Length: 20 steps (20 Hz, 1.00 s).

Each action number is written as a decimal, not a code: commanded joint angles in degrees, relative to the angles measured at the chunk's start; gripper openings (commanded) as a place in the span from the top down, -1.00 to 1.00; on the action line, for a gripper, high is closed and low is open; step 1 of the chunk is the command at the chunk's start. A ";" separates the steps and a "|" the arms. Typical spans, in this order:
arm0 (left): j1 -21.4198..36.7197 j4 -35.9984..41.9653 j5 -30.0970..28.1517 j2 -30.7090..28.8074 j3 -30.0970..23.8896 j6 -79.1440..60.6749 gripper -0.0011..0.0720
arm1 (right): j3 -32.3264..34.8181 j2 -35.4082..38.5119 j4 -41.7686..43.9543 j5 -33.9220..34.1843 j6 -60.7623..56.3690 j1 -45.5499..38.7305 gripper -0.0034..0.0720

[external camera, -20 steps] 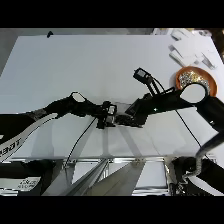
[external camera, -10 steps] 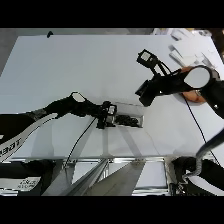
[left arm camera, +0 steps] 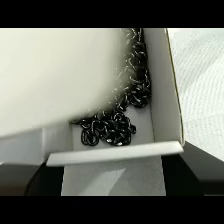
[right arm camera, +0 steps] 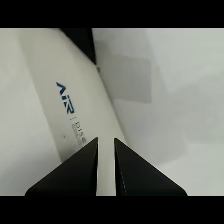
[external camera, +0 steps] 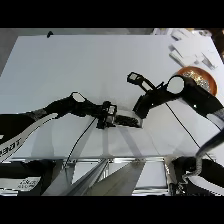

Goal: Fold the box and place the chain.

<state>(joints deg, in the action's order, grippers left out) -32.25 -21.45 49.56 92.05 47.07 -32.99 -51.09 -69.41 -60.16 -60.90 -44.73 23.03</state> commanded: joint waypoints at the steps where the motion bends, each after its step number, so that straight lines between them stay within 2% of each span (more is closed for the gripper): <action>1: 0.02 0.02 -0.02 0.00 0.04 0.02 0.77 | 4.50 4.66 3.02 1.20 4.09 0.37 0.55; 2: 0.02 0.02 -0.02 0.00 0.04 0.02 0.77 | 5.29 6.60 3.98 1.60 5.27 0.37 0.54; 3: 0.02 0.02 -0.02 0.00 0.04 0.02 0.77 | 5.90 8.24 4.26 1.84 6.45 0.61 0.43; 5: 0.02 0.02 -0.04 0.00 0.04 0.02 0.78 | 6.73 9.29 3.87 1.49 6.43 1.46 0.43; 7: 0.02 0.02 0.00 0.00 0.04 0.02 0.77 | 7.69 9.20 3.21 2.08 6.43 3.72 0.21; 15: 0.02 0.02 -0.02 0.00 0.04 0.02 0.77 | 7.93 9.20 0.55 3.52 6.45 6.82 0.10; 17: 0.02 0.02 -0.02 0.00 0.04 0.02 0.77 | 7.93 9.20 0.61 4.79 6.47 7.19 0.00; 20: 0.02 0.02 -0.02 0.00 0.04 0.02 0.77 | 7.93 8.96 -2.34 5.57 6.32 8.48 0.00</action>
<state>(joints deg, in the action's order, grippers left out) -32.25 -21.43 49.52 92.05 47.05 -32.93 -43.18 -60.29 -60.10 -56.38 -38.30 30.55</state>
